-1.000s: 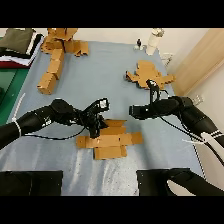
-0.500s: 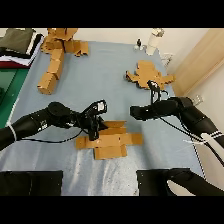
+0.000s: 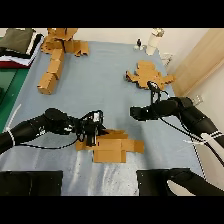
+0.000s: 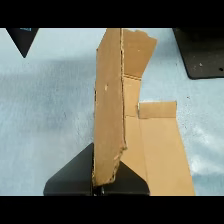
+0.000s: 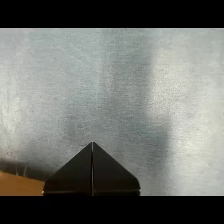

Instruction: Fold the box.

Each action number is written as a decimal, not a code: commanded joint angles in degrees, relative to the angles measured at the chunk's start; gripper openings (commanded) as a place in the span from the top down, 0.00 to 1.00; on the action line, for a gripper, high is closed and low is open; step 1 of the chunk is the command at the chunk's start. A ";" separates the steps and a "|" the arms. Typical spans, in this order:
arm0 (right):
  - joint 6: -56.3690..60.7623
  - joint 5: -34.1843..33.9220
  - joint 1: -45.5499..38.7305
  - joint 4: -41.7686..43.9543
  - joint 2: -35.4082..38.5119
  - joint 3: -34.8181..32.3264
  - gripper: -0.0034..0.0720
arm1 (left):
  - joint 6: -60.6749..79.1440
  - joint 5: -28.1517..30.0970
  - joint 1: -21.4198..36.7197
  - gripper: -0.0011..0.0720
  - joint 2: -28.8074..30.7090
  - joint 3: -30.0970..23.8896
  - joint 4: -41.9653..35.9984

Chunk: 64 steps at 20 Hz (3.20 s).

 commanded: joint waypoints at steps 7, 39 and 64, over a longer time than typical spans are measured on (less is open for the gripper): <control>0.02 1.01 0.00 1.60 0.00 0.00 0.95 | 7.80 0.31 -0.15 0.97 -3.04 -0.28 -6.19; -0.02 4.04 0.35 2.19 0.00 0.00 0.95 | 17.25 6.47 -0.57 0.97 -1.66 -4.11 -14.93; -0.04 4.20 0.35 2.23 0.00 0.00 0.95 | 18.88 16.87 -6.91 0.97 1.68 -5.66 -14.10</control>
